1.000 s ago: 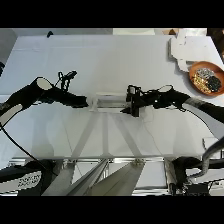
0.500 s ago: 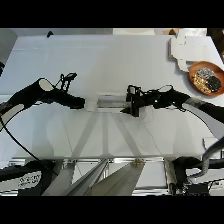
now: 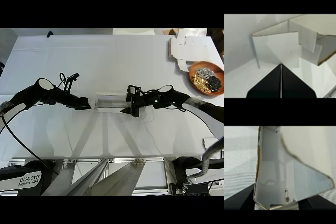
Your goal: Fold the box and place the chain.
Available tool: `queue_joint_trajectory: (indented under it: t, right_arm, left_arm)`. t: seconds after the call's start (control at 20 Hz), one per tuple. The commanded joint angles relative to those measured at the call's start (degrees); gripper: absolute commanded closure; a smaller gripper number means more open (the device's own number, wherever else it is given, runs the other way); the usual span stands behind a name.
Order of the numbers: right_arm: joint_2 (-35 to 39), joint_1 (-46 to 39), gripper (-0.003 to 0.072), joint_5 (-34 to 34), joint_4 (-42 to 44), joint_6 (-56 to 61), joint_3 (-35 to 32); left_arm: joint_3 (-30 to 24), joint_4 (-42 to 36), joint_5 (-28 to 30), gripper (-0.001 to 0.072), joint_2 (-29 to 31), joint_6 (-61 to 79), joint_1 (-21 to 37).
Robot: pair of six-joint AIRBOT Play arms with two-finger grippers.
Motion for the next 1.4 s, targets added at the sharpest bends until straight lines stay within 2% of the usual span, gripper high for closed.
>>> queue_joint_trajectory:
  t: [0.0, 0.15, 0.4, 0.65, 0.9, 1.25, 1.35]
  right_arm:
    - [0.04, 0.0, 0.0251, 0.0, 0.02, 0.02, 0.02]
    - [0.04, 0.0, 0.0251, 0.0, 0.02, 0.02, 0.02]
    - [0.04, 0.0, 0.0251, 0.0, 0.02, 0.02, 0.02]
    - [0.04, 0.0, 0.0251, 0.0, 0.02, 0.02, 0.02]
    - [0.04, 0.0, 0.0251, 0.0, 0.02, 0.02, 0.02]
    - [0.04, 0.0, 0.0251, 0.0, 0.02, 0.02, 0.02]
    - [0.04, 0.0, 0.0251, 0.0, 0.02, 0.02, 0.02]
  left_arm:
    - [-0.02, -0.76, -0.37, 0.07, -0.02, 1.22, 0.44]
    - [-0.02, 0.15, -0.28, 0.0701, 0.76, 1.2, 2.91]
    - [-0.37, 9.68, 0.5, 0.0702, 1.99, -0.76, 5.07]
    - [-2.56, 7.08, 4.33, 0.0703, 1.99, -0.74, 4.94]
    - [-3.28, 3.13, 4.17, 0.0704, 1.99, 0.13, 4.76]
    - [-3.39, 2.54, 4.63, 0.0706, -0.09, -0.33, 2.21]
    - [-3.39, -0.52, 3.28, 0.0706, -0.02, 0.52, 2.05]
